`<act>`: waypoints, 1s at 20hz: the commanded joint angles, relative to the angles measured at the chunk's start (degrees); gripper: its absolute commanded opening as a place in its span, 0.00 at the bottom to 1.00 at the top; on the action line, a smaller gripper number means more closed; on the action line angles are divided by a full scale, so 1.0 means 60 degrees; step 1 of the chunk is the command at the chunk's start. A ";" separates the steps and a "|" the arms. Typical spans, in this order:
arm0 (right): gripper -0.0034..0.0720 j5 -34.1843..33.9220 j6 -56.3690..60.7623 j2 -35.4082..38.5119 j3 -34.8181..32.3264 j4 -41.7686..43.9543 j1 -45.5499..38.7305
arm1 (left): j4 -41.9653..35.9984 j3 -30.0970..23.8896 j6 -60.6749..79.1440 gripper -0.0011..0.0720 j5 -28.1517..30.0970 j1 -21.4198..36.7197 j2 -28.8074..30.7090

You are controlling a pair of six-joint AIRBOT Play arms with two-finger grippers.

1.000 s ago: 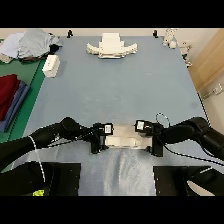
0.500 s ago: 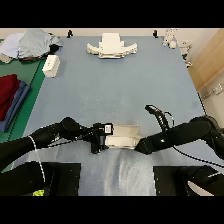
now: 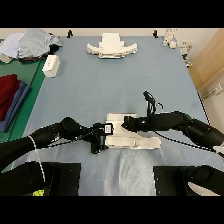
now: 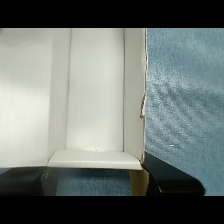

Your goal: Fold the box.

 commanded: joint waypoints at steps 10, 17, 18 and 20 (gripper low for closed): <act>0.05 0.0328 -0.0437 -0.1563 0.0142 -0.0109 0.0029 | 0.0004 0.0007 0.0000 0.73 0.0000 0.0000 0.0000; 0.05 0.0175 -0.0568 -0.1559 0.0146 -0.0098 0.0029 | 0.0004 0.0007 0.0000 0.73 0.0000 0.0000 0.0000; 0.05 0.0138 -0.0568 -0.1559 0.0186 -0.0084 0.0029 | 0.0004 0.0007 0.0000 0.73 0.0000 0.0000 0.0000; 0.05 -0.0080 -0.0590 -0.1453 0.0466 -0.0146 0.0018 | 0.0004 0.0007 0.0000 0.73 0.0000 0.0000 0.0000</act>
